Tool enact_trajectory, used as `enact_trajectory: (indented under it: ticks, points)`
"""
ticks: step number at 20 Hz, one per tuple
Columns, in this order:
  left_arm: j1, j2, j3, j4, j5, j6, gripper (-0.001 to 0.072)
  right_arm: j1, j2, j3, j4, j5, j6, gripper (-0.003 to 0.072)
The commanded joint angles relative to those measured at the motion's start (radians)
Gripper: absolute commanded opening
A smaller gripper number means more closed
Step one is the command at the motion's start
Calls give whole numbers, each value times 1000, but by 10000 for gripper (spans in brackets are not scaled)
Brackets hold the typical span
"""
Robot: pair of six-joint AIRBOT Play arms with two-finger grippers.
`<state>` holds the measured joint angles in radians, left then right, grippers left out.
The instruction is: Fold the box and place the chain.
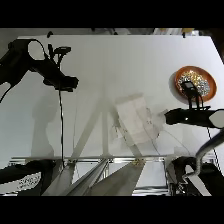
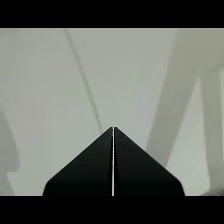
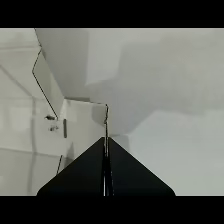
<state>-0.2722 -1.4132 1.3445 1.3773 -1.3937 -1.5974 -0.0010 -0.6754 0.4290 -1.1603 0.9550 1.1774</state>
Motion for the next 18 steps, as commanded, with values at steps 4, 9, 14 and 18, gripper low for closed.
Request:
enact_trajectory:
  ticks: [4, 9, 14, 18]
  points:
    - [0, -1, 0, -153, 216, 0, 11, 25, 20, -48, 18, -40, 3, 11]
    - [-5, -9, -3, -245, 223, 119, 394, 25, 20, -47, 18, -40, 3, 12]
    - [-79, -18, -223, -644, 188, 694, 511, 25, 20, -47, 18, -73, 3, 12]
    - [-168, -23, -416, -832, 338, 916, 511, 25, 20, -48, 18, -85, 3, 12]
